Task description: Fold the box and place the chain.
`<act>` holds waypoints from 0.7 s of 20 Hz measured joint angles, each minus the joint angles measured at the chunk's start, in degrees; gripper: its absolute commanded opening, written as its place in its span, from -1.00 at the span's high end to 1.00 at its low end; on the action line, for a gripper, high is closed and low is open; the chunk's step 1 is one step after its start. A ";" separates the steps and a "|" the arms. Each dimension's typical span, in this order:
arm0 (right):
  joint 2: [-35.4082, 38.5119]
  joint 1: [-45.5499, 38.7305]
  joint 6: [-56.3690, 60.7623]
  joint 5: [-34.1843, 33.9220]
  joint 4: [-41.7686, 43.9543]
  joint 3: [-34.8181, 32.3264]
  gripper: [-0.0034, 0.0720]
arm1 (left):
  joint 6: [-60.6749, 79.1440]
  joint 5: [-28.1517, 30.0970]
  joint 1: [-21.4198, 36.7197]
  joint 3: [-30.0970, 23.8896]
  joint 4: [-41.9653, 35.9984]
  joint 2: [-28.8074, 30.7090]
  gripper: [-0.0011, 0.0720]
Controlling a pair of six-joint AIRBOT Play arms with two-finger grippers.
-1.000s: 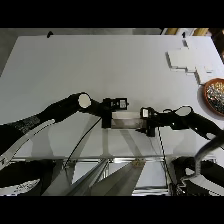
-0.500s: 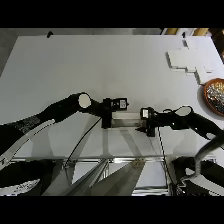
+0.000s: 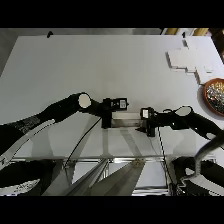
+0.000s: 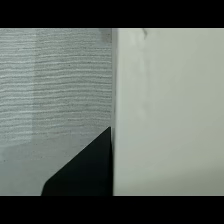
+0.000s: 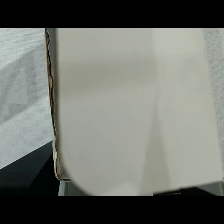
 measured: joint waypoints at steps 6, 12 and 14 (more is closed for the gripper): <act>-0.02 -0.02 0.02 0.17 0.00 0.00 -0.15 | 0.00 0.00 0.00 0.00 0.02 0.00 0.94; -0.02 -0.02 0.02 0.22 -0.02 0.00 -0.15 | 0.00 0.00 0.00 0.00 0.00 0.00 0.66; -0.02 0.02 -0.07 0.72 -0.20 0.00 -0.15 | -0.13 -1.11 0.02 -0.24 1.75 -0.15 -0.11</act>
